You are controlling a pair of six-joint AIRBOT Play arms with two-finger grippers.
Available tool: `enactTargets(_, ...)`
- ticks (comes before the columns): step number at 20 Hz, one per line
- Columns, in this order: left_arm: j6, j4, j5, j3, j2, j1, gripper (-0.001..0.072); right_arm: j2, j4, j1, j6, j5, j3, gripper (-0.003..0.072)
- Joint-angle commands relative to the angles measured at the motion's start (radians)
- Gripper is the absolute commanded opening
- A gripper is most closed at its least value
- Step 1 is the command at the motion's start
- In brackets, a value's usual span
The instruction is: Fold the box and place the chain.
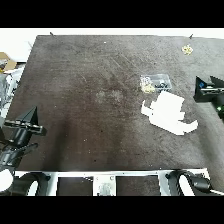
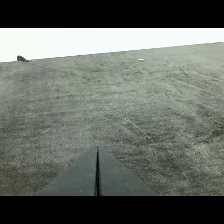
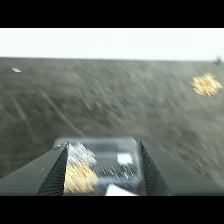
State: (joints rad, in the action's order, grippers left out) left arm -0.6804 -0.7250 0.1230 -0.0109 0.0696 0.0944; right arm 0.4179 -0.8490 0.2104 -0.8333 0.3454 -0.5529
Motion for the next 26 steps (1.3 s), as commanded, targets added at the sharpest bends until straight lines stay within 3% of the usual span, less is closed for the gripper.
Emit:
enactTargets(1, 0.0, 0.0, 0.0, -0.001, 0.001, 0.0, 0.001, 0.003, -0.269, 0.15, -0.347, 0.27, -0.041, 0.0498)
enactTargets(3, 0.0, 0.0, -0.001, -0.001, 0.001, 0.0, 0.001, 0.011, -0.336, 0.249, -0.488, 0.455, -0.041, 0.0498)
enactTargets(5, 0.0, 0.0, -0.001, -0.001, 0.001, 0.0, 0.001, 0.053, -0.341, 0.338, -0.496, 0.568, -0.041, 0.0498)
enactTargets(10, 0.0, 0.0, -0.002, -0.001, 0.001, 0.0, 0.001, 0.322, -0.354, 0.454, -0.52, 0.757, -0.058, 0.05)
enactTargets(14, 0.0, 0.0, -0.003, -0.001, 0.001, 0.0, 0.0011, 0.503, -0.36, 0.542, -0.473, 0.8, -0.167, 0.05)
enactTargets(17, 0.0, 0.0, -0.003, -0.001, 0.001, 0.0, 0.0011, 0.584, -0.463, 0.582, -0.48, 0.84, -0.256, 0.05)
enactTargets(22, 0.0, 0.0, -0.003, -0.001, 0.001, 0.0, 0.001, 0.779, -0.485, 0.586, -0.475, 0.879, -0.312, 0.0498)
enactTargets(23, 0.0, 0.0, -0.003, -0.001, 0.001, 0.0, 0.001, 0.805, -0.482, 0.586, -0.472, 0.874, -0.327, 0.0416)
enactTargets(26, 0.0, 0.0, -0.003, -0.001, 0.001, 0.0, 0.001, 0.863, -0.408, 0.585, -0.464, 0.872, -0.353, 0.0422)
